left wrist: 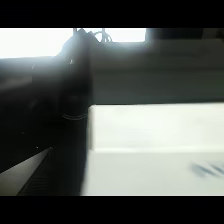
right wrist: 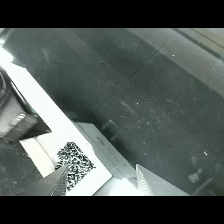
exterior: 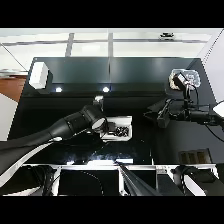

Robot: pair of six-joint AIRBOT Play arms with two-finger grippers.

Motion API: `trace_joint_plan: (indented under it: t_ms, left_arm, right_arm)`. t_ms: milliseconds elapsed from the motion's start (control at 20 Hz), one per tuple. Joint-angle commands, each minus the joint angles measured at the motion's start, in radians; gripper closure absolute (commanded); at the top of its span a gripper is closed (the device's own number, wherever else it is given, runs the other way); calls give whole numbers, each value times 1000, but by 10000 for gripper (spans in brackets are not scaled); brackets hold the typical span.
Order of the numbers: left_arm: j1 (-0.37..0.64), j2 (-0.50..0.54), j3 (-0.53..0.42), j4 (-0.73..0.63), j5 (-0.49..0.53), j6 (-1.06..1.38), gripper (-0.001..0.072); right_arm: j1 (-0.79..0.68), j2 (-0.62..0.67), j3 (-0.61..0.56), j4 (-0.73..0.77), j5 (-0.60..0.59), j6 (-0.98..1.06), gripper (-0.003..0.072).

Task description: Fold the box and place the chain.

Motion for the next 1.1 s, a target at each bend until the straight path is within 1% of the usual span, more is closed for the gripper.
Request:
trace_joint_plan:
  t_ms: [0,100,150,200,250,350,450,500,550,650,750,850,950,1000,1050]
  left_arm:
    - [15,40,110,13,-203,375,62]
    - [18,92,150,14,-368,616,63]
    - [28,128,155,11,-435,709,63]
    - [42,167,153,7,-479,786,63]
    - [66,212,143,6,-497,849,63]
    - [150,298,105,-20,-491,938,63]
    - [258,368,42,-141,-484,1064,63]
    - [310,397,5,-214,-463,1116,63]
    - [364,426,-42,-301,-417,1178,63]
    - [463,474,-156,-480,-275,1315,63]
    - [558,487,-277,-637,-140,1464,63]
    - [647,467,-384,-787,-46,1630,63]
    - [715,423,-443,-909,-5,1806,63]
    - [730,395,-451,-929,10,1894,63]
    - [729,361,-451,-912,19,2001,62]
  right_arm:
    - [-2,1,0,-3,0,0,188]
    - [-2,1,0,-10,0,0,188]
    - [-2,1,0,-13,0,0,187]
    - [-2,1,0,-18,0,0,188]
    - [-2,1,0,-24,0,0,187]
    - [-2,1,0,-26,-2,0,187]
    - [-2,1,0,-27,-19,0,187]
    - [-2,1,0,-27,-25,0,187]
    - [-2,1,0,-26,-27,0,187]
    - [-2,1,0,-27,-26,0,187]
    - [-2,1,0,-27,-25,0,187]
    - [-2,1,0,-27,-25,0,187]
    - [-2,1,0,-31,-26,0,187]
    - [-2,1,0,-31,-26,0,187]
    - [-2,1,0,-31,-26,0,187]
